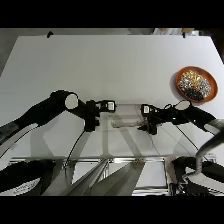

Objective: Fold the box and place the chain.

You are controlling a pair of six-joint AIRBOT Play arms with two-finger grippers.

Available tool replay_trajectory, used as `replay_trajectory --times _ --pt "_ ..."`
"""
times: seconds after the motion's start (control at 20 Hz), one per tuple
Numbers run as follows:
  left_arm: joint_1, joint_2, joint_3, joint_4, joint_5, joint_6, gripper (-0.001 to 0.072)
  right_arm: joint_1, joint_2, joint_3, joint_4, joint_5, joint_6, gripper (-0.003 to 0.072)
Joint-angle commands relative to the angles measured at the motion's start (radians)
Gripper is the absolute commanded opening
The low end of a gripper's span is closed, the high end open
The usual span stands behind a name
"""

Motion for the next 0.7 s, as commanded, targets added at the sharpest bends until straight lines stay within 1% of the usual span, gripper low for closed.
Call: replay_trajectory --times 0.0,0.05,0.1,0.15,0.2,0.3,0.4,0.55,0.6,0.65 --pt "-0.001 -0.035 -0.001 -0.008 0.044 0.068 0.0416 -0.001 0.0 0.0 0.0 0.0 0.0 0.0431" --pt "-0.001 -0.034 -0.001 -0.009 0.051 0.099 0.0418 -0.001 0.0 0.0 0.0 0.0 0.0 0.0431" --pt "-0.001 -0.034 -0.001 -0.014 0.062 0.145 0.0448 -0.001 0.0 0.0 0.0 0.0 0.0 0.0431" --pt "-0.002 -0.034 -0.001 -0.034 0.079 0.197 0.0509 -0.001 0.0 0.0 0.0 0.0 0.0 0.0431" --pt "-0.002 -0.034 -0.001 -0.059 0.099 0.246 0.0516 -0.001 0.0 0.0 0.0 0.0 0.0 0.0431" --pt "-0.003 -0.034 -0.001 -0.098 0.12 0.311 0.0516 -0.001 0.0 0.0 0.0 0.0 0.0 0.0431" --pt "-0.014 -0.035 -0.001 -0.102 0.122 0.327 0.0513 -0.001 0.0 0.0 0.0 0.0 0.0 0.0431" --pt "-0.027 -0.045 -0.001 -0.138 0.122 0.327 0.0459 -0.001 0.0 0.0 0.0 0.0 0.0 0.0431" --pt "-0.031 -0.053 -0.001 -0.156 0.12 0.327 0.0431 -0.001 0.0 0.0 0.0 0.0 0.0 0.0431" --pt "-0.038 -0.061 -0.001 -0.172 0.116 0.326 0.0431 -0.001 0.0 0.0 0.0 0.0 0.0 0.0431"
